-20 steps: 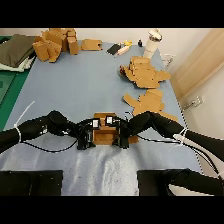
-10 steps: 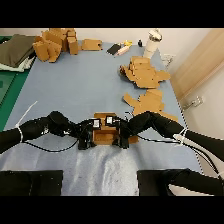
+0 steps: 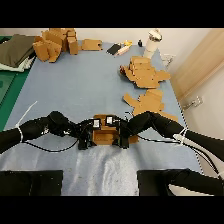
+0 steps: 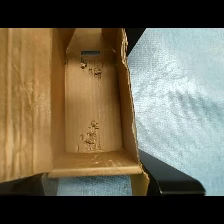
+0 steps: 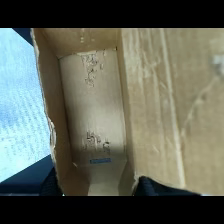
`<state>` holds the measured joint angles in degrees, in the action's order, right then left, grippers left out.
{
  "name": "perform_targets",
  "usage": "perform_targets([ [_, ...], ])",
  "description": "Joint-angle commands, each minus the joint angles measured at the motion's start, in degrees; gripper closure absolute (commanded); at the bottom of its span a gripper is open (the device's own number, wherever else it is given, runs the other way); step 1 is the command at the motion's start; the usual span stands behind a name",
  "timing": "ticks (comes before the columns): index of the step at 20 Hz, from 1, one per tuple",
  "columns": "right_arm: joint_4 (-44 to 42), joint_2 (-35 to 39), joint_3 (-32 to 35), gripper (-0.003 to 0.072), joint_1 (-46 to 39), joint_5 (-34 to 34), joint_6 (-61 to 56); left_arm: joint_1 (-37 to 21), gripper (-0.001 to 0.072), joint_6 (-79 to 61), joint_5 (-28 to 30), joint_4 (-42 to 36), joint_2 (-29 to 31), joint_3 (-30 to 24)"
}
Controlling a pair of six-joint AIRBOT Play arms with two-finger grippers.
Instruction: Fold the box.
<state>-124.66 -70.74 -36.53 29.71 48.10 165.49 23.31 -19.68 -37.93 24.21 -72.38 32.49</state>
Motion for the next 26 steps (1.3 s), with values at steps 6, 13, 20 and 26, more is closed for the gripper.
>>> perform_targets([
  [6,-0.02,-0.02,-0.04,0.0183,0.02,0.00,-0.02,0.04,0.0257,0.02,-0.15,0.00,-0.02,0.07],
  [13,-0.02,-0.02,-0.04,0.0183,0.02,0.00,-0.02,0.04,0.0257,0.02,-0.13,0.00,-0.02,0.07],
  [20,0.63,0.42,-0.90,-0.0028,-0.09,2.03,-2.25,0.04,0.0257,0.02,-0.11,0.00,-0.02,0.07],
  [26,9.86,5.49,-1.14,-0.0028,-0.13,3.82,-14.27,0.04,0.0257,0.02,-0.11,0.00,-0.02,0.07],
])
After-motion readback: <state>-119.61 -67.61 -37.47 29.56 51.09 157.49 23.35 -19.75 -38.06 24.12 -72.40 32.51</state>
